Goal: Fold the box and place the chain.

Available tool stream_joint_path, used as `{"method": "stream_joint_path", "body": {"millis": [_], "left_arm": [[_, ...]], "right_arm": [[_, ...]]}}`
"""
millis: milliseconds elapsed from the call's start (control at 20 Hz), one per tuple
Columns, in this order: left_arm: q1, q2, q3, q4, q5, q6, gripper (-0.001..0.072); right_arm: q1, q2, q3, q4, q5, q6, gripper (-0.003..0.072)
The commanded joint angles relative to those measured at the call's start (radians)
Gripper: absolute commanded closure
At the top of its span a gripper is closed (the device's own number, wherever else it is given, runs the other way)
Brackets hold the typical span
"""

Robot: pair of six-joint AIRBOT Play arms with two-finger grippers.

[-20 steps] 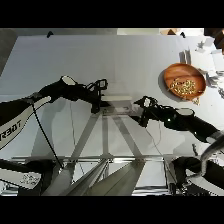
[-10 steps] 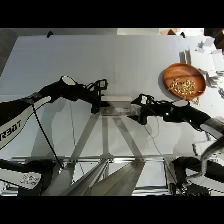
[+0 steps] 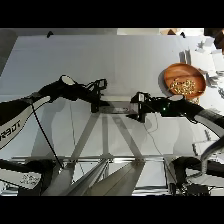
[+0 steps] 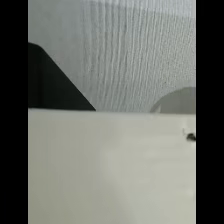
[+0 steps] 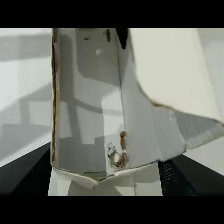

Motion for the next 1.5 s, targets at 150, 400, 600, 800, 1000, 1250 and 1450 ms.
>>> {"method": "stream_joint_path", "body": {"millis": [150,400,600,800,1000,1250,1450], "left_arm": [[0.000,0.000,0.000,-0.001,-0.003,-0.002,0.0698],[0.000,0.000,0.000,-0.001,-0.003,-0.002,0.0698],[0.000,0.000,0.000,-0.001,-0.003,-0.002,0.0698],[-0.001,0.000,0.000,-0.001,-0.003,-0.002,0.0698],[-0.001,0.000,0.000,-0.001,-0.003,-0.002,0.0698],[0.000,0.000,0.000,-0.001,-0.003,-0.002,0.0698],[-0.001,0.000,0.000,-0.001,-0.003,-0.002,0.0698]], "right_arm": [[0.022,-0.036,0.012,-0.055,0.004,0.020,0.0002],[0.025,-0.036,0.012,-0.055,0.002,0.021,0.0002],[0.025,-0.036,0.012,-0.055,0.004,0.020,0.0002],[0.025,-0.034,0.012,-0.055,0.003,0.021,0.0002],[0.025,-0.034,0.012,-0.055,0.004,0.021,0.0002],[0.025,-0.034,0.012,-0.055,0.018,0.021,0.0002],[0.025,-0.034,0.012,-0.056,0.009,0.021,0.0115]]}}
